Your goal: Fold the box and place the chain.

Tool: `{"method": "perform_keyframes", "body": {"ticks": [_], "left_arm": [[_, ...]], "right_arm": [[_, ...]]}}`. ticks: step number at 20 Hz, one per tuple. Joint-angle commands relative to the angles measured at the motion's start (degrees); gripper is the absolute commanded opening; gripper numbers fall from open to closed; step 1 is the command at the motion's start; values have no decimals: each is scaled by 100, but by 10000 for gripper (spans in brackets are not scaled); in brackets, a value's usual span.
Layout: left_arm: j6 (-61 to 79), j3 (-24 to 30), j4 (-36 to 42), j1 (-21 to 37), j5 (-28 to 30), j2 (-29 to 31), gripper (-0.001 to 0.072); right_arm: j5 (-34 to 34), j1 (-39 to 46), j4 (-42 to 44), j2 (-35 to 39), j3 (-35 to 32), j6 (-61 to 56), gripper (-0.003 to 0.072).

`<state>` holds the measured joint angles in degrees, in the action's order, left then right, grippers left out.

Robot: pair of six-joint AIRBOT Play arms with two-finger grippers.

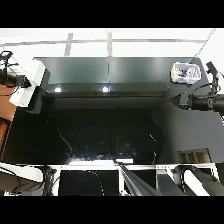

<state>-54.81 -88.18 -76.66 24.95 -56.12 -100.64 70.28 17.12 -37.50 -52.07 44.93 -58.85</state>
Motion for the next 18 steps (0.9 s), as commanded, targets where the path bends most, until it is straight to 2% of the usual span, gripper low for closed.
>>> {"method": "perform_keyframes", "body": {"ticks": [1,7,8,9,10,12,14,17,18], "left_arm": [[37,-98,111,-72,74,-138,354],[-380,-98,109,-127,-11,-234,356],[-378,-98,109,-129,28,-234,405],[-380,-98,87,-129,96,-232,631],[-457,-125,66,-127,109,-232,713],[-638,-422,-7,-129,-186,-232,712],[-756,-1049,-146,-129,-732,-232,712],[-1867,-2400,-212,-149,-1832,-232,707],[-2330,-2826,-210,-155,-2271,-232,637]], "right_arm": [[-33,-7,87,2,4,-33,31],[-48,-7,210,2,4,-31,31],[-48,-7,210,2,4,-31,31],[-44,-7,210,2,4,-33,31],[-28,-7,216,2,4,-33,31],[-37,-63,214,2,4,-24,31],[-343,-302,271,2,4,160,31],[-1707,-1187,450,0,4,481,31],[-2223,-1587,426,-4,4,562,31]]}}
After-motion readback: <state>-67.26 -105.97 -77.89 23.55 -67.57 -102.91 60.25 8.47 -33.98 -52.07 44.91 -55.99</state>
